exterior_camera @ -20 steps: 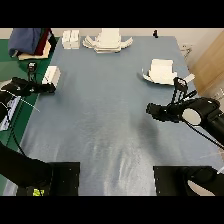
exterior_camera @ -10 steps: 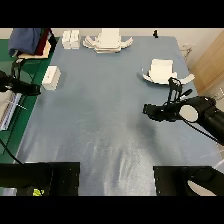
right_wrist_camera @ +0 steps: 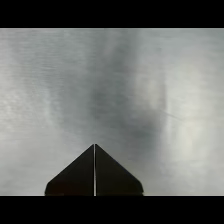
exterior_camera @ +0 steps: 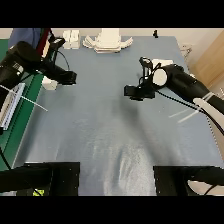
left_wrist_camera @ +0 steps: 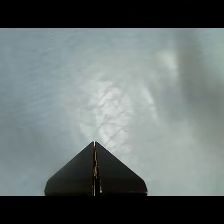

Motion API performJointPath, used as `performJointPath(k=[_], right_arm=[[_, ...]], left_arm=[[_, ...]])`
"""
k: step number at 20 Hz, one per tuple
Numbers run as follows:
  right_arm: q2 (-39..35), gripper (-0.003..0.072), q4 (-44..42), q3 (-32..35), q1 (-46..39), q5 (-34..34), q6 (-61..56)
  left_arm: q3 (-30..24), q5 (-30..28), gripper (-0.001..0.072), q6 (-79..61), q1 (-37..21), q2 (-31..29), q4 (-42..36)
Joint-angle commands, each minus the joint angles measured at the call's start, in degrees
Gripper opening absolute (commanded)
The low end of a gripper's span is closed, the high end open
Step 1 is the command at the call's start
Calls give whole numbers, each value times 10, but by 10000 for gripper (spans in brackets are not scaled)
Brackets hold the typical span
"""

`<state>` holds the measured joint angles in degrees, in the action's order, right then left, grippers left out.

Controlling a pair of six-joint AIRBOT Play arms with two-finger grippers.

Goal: Fold the box.

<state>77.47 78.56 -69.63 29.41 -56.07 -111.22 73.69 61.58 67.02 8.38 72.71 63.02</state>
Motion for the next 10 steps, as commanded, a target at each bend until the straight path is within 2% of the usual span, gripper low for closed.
performJointPath(k=[1, 10], right_arm=[[48, 7, -81, -51, 2, -8, 43], [48, 6, -81, -51, 3, -7, 43]], left_arm=[[4, -24, 15, 47, 68, 1, 0], [4, -26, 15, 46, 77, 1, -2]])
